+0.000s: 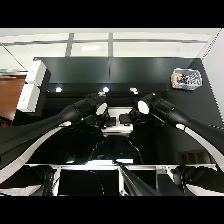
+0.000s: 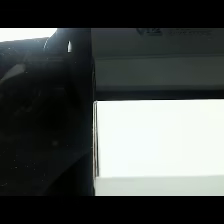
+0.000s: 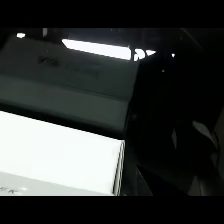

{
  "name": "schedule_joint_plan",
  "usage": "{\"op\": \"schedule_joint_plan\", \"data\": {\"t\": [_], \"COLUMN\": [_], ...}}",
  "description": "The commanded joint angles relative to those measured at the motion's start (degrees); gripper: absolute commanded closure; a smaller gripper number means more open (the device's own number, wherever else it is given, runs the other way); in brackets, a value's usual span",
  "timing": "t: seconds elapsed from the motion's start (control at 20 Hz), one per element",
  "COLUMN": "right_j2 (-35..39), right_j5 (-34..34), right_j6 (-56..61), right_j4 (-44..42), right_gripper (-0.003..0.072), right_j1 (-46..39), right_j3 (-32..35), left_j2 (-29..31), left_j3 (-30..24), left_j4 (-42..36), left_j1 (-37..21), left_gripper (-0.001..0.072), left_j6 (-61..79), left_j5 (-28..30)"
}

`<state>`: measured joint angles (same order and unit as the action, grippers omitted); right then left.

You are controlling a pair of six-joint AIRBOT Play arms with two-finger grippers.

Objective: Fold the box and place the chain.

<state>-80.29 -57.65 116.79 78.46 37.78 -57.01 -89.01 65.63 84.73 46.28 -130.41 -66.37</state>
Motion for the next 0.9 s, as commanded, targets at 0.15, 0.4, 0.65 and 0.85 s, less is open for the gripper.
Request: {"op": "schedule_joint_plan", "data": {"t": [0.15,0.4,0.65,0.85], "right_j2": [-0.9,-2.4,-2.43,-2.4], "right_j5": [-4.48,-3.78,-3.63,-3.17], "right_j6": [9.55,12.68,12.63,11.43], "right_j4": [1.97,0.87,0.17,-0.35], "right_gripper": [0.0247,0.0343,0.0673,0.0674], "right_j1": [0.68,0.68,0.68,0.68], "right_j3": [-0.24,-0.22,-0.22,-0.22], "left_j2": [0.0,0.0,0.0,0.0], "left_j3": [0.07,0.07,0.07,0.07], "left_j4": [0.0,0.04,0.04,0.04], "left_j1": [0.0,0.0,0.0,0.0], "left_gripper": [0.0683,0.0683,0.0683,0.0683], "left_j6": [0.09,0.09,0.09,0.09], "left_j5": [-0.2,-0.35,-0.37,-0.26]}}
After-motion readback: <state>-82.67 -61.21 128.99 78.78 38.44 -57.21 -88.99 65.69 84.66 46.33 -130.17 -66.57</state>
